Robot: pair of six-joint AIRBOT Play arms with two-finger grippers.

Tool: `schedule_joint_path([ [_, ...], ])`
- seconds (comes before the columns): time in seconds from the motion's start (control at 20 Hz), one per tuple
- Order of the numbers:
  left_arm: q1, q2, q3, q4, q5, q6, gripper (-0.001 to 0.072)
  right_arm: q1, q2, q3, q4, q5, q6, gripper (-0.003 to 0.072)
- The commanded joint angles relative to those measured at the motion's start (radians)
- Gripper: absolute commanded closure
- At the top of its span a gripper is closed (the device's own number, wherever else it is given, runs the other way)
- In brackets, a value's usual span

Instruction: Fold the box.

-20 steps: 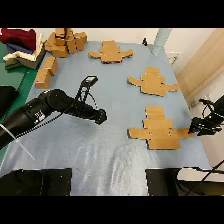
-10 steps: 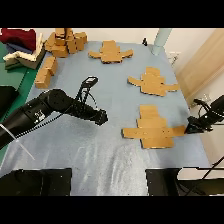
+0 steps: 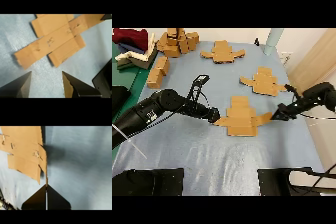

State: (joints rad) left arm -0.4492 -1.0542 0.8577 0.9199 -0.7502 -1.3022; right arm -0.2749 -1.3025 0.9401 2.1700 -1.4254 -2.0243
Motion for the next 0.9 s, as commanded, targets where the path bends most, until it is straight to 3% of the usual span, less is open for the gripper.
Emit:
schedule_joint_path([
  [0.0,0.001,0.001,0.001,0.000,0.014,0.004,0.0145,0.160,0.084,-0.113,0.022,0.253,0.123,0.0647],
  [0.05,0.001,0.001,0.001,0.000,0.014,0.004,0.0145,0.191,0.090,-0.140,0.004,0.294,0.146,0.0473],
  [0.1,0.001,0.001,0.001,0.000,0.013,0.004,0.0145,0.210,0.084,-0.149,-0.013,0.317,0.152,0.0386],
  [0.4,0.002,0.001,0.002,0.000,-0.033,0.003,0.0145,0.201,-0.042,-0.070,-0.045,0.338,0.074,0.0389],
  [0.6,0.018,0.000,0.006,-0.006,-0.063,-0.045,0.0146,0.223,-0.132,-0.027,0.044,0.261,-0.047,0.0429],
  [0.65,0.045,0.000,0.009,-0.008,-0.070,-0.062,0.0146,0.238,-0.145,-0.027,0.045,0.261,-0.067,0.0532],
  [0.8,0.179,-0.008,0.010,-0.043,-0.134,-0.074,0.0146,0.289,-0.148,-0.027,0.088,0.219,-0.141,0.0579],
  [0.85,0.231,-0.019,0.010,-0.063,-0.174,-0.073,0.0146,0.307,-0.145,-0.027,0.124,0.198,-0.171,0.0684],
])
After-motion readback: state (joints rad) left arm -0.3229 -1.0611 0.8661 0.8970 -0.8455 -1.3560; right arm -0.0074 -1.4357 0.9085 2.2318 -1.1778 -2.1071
